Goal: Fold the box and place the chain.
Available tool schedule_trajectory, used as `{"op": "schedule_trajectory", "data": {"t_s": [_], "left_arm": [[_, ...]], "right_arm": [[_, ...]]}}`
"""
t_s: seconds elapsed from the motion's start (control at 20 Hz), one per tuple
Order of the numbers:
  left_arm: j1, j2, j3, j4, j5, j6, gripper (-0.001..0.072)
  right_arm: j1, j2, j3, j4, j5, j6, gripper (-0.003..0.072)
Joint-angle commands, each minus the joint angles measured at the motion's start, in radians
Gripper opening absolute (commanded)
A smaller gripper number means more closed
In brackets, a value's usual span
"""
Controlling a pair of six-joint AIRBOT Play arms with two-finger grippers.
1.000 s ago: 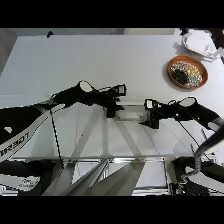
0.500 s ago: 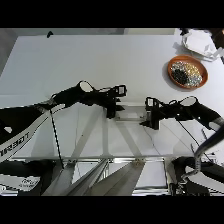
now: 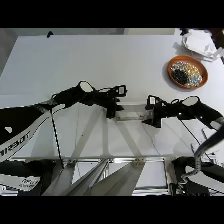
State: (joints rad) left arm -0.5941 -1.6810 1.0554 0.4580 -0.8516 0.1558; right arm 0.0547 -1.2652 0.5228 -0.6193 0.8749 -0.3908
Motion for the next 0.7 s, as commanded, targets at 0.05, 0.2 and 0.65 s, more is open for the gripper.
{"op": "schedule_trajectory", "data": {"t_s": [0.05,0.2,0.65], "left_arm": [[0.0,0.0,0.0,0.0,-0.002,0.001,0.0012],[0.0,0.0,0.0,0.0,-0.002,0.001,0.0012],[0.0,0.0,0.0,0.0,-0.002,0.001,0.0012]], "right_arm": [[0.002,-0.003,0.023,0.032,-0.001,-0.06,0.0712],[0.016,-0.01,0.032,0.053,0.007,-0.085,0.0712],[0.069,-0.038,0.034,-0.013,0.023,-0.096,0.0601]]}}
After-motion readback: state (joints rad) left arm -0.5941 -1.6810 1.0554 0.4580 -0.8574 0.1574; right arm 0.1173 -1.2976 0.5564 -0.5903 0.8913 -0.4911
